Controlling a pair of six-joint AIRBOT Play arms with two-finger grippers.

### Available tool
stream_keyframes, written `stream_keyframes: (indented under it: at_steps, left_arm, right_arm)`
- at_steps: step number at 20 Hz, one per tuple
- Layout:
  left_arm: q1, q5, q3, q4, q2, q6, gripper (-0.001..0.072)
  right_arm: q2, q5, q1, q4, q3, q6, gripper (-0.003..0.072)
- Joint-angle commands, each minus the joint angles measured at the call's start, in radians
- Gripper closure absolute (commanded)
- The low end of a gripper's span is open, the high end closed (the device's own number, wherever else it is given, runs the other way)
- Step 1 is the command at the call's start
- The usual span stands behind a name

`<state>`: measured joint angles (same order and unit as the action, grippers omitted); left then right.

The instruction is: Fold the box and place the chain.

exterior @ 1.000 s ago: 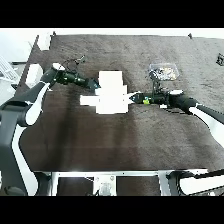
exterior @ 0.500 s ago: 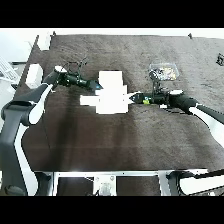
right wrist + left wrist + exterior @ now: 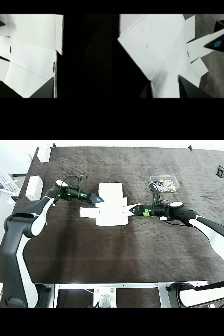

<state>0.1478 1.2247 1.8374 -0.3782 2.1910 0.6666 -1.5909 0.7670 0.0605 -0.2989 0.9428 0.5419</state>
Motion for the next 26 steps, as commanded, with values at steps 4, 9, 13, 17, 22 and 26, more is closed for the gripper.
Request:
stream_keyframes:
  at_steps: [4,9,13,17,22,26]
  left_arm:
    - [0.000,-0.010,0.001,0.042,0.003,-0.019,0.0423]
    - [0.000,0.008,0.001,0.042,0.006,-0.038,0.0501]
    - [0.000,0.033,0.000,0.042,0.014,-0.068,0.0593]
    - [0.000,0.048,0.000,0.068,0.014,-0.173,0.0688]
    - [0.000,0.109,0.000,0.132,0.011,-0.380,0.0692]
    - [0.000,0.120,0.000,0.146,0.011,-0.518,0.0694]
  right_arm:
    - [0.000,0.000,0.001,-0.001,0.000,-0.002,0.0684]
    - [0.000,0.000,0.001,-0.005,0.000,-0.002,0.0683]
    - [0.000,0.000,0.001,-0.005,0.000,-0.002,0.0683]
    - [0.008,-0.005,-0.026,0.015,0.000,-0.048,0.0665]
    - [0.098,-0.034,-0.173,0.116,0.000,-0.135,0.0608]
    - [0.125,-0.034,-0.233,0.116,0.000,-0.135,0.0609]
